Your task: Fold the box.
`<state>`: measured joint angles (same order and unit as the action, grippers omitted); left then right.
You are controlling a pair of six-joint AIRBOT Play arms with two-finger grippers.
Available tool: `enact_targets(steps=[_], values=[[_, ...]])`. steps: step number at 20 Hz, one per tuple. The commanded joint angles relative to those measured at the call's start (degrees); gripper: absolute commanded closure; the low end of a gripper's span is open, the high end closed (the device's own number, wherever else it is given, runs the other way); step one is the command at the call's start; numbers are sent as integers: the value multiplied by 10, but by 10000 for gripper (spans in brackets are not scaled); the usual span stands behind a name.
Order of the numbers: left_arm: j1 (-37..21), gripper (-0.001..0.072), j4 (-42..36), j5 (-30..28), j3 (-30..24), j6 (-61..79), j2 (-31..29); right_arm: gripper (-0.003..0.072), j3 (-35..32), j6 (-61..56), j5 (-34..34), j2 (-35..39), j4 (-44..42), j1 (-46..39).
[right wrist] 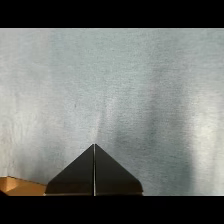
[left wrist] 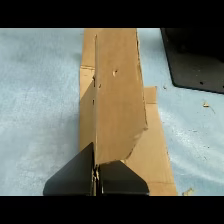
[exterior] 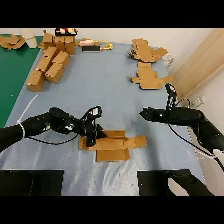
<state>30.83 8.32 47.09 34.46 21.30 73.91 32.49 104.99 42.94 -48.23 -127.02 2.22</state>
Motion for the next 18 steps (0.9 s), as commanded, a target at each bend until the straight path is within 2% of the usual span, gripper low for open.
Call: enact_targets(steps=[1, 4, 10, 18], values=[[-24, 698, 14, 7, 0, -15, -12, 684, 0, 0, 1, 0, 4, 0], [-41, 698, 17, 44, 0, -15, -21, 684, 0, 0, 0, 0, 4, 0], [-34, 698, 22, 62, -11, -25, -23, 684, 0, 0, -7, 0, 4, 0], [-34, 697, 22, 43, -11, -25, -22, 684, 0, 0, -7, 0, 13, 7]])
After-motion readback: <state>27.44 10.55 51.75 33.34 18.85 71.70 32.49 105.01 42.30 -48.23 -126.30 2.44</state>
